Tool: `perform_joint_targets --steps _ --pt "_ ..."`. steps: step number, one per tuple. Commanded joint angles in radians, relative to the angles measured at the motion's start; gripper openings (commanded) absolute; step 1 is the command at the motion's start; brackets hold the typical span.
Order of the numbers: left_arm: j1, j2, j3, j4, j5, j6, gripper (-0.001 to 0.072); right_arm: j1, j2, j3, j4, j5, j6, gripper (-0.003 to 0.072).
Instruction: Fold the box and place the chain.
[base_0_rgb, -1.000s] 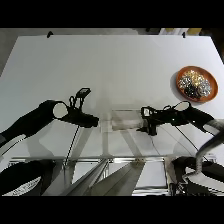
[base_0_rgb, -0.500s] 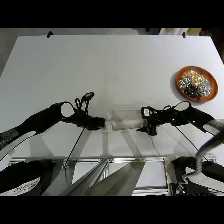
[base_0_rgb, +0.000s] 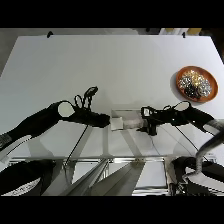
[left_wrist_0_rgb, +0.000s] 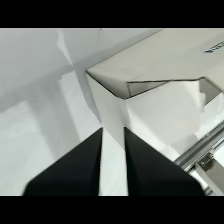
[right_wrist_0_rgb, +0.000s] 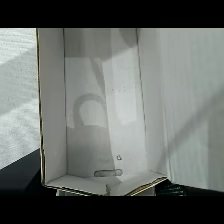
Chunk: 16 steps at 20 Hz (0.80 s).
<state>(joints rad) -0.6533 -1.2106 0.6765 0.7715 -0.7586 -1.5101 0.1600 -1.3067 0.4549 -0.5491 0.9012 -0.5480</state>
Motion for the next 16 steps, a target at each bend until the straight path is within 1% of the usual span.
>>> perform_joint_targets --steps 1,2,6,9,10,11,12,16 --pt "-0.022 0.002 0.010 -0.010 0.027 0.007 0.0246 0.000 0.000 0.000 0.000 0.000 0.000 0.0435" --pt "-0.026 0.002 0.010 -0.007 0.027 0.007 0.0280 0.000 0.000 0.000 0.000 0.000 0.000 0.0435" --pt "-0.045 0.002 0.010 0.001 0.050 0.006 0.0280 0.000 0.000 0.000 0.000 0.000 0.000 0.0435" --pt "-0.063 -0.021 0.025 0.007 0.058 0.002 0.0293 0.000 0.000 0.000 0.000 0.000 0.000 0.0435" --pt "-0.076 -0.032 0.037 0.008 0.060 0.002 0.0335 0.000 0.000 0.000 0.000 0.000 0.000 0.0435" --pt "-0.089 -0.042 0.049 0.018 0.061 0.002 0.0356 0.000 0.000 0.000 0.000 0.000 0.000 0.0435" --pt "-0.100 -0.052 0.063 0.051 0.062 -0.014 0.0356 0.000 0.000 0.000 0.000 0.000 0.000 0.0435" --pt "-0.130 -0.073 0.116 0.203 0.055 -0.208 0.0356 0.000 0.000 0.000 0.000 0.000 0.000 0.0435"
